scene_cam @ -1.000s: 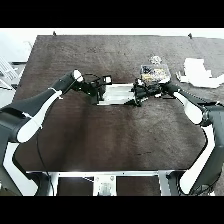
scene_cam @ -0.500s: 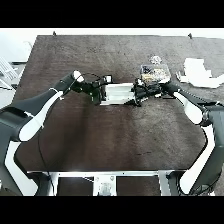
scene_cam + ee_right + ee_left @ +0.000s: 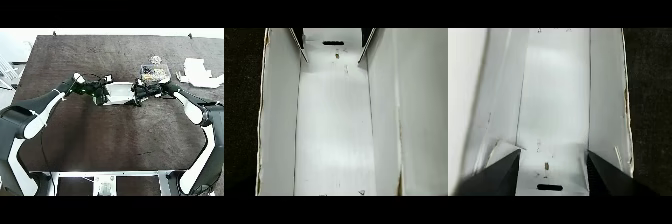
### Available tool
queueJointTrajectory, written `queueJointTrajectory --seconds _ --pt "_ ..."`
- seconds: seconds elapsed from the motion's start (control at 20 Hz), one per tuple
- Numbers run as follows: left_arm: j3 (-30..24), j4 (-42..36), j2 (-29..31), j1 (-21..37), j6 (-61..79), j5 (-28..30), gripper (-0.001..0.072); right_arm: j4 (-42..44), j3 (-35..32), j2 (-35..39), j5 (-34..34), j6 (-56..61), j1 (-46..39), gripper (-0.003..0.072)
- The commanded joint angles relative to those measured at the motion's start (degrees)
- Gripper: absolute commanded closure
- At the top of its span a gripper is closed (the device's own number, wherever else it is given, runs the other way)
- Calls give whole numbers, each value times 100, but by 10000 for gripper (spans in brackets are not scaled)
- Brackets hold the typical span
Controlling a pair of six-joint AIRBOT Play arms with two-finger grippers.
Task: Fold the box and place the chain.
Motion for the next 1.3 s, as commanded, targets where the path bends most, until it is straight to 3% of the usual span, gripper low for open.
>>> queueJointTrajectory --seconds 0.0,0.3,0.35,0.4,0.65,0.7,0.8,0.85,0.9,0.95,1.25 --pt "-2 -120 -26 -2 31 7 207 0 -2 0 0 -2 -2 110" --pt "-2 -120 -26 -2 28 0 208 0 -2 0 0 -2 -2 110" --pt "-4 -125 -26 -2 24 -2 66 0 -2 0 0 -2 -2 110" --pt "-2 -142 -26 -2 9 7 -4 0 -2 0 0 -2 0 110" --pt "-2 -140 -26 -2 24 7 0 0 -2 0 2 -2 -2 110" --pt "-2 -138 -24 2 26 -9 178 0 -2 0 0 -2 -2 110" --pt "-2 -70 -24 2 57 -96 430 0 -2 0 0 -2 -2 110" --pt "-2 -46 -24 2 175 -199 595 0 -2 0 0 -2 -2 110" --pt "-2 -48 -24 2 240 -258 654 0 -2 0 2 -2 -2 110" --pt "-2 -42 -24 9 313 -326 688 0 -2 0 0 -2 -2 110" --pt "-2 -170 186 494 330 -1043 691 0 -2 0 0 -2 -2 110"
